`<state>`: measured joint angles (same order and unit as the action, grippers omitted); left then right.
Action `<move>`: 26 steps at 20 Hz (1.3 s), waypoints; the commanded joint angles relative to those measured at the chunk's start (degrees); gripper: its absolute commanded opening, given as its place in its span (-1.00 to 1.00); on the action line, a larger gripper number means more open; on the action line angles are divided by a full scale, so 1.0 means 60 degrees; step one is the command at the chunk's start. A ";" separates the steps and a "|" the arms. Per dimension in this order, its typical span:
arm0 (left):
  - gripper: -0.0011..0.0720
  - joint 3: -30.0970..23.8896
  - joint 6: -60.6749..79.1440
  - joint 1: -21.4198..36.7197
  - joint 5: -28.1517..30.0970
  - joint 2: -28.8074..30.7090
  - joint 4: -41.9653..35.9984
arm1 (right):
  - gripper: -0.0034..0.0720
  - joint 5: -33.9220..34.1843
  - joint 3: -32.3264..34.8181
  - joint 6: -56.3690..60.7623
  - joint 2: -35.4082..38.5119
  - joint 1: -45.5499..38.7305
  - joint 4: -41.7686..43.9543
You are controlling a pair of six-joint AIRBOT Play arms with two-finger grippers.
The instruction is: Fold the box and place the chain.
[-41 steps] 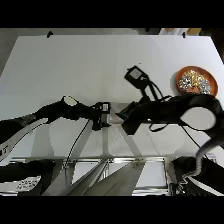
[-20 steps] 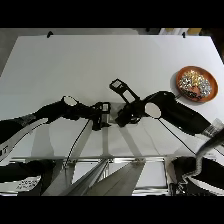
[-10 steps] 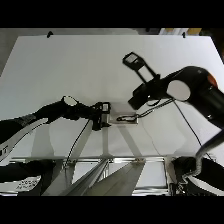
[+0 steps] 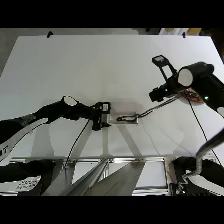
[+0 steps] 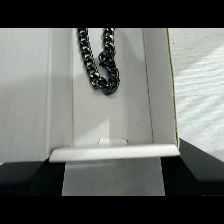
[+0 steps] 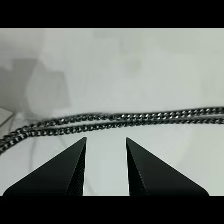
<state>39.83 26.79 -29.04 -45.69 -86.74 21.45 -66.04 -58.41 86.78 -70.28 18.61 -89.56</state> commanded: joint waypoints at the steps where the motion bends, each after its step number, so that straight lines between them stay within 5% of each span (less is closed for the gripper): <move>1: -0.55 0.0004 0.0004 0.0000 0.0004 0.0007 0.0000 | -0.28 0.0331 0.0517 0.0062 -0.0736 -0.0146 -0.0036; 26: -0.55 0.0004 0.0004 0.0000 0.0004 0.0007 0.0000 | -0.28 0.1337 0.1162 0.1512 -0.1512 0.0178 0.0670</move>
<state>39.83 26.79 -29.04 -45.69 -86.74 21.43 -58.11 -51.46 94.78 -79.31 19.64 -85.47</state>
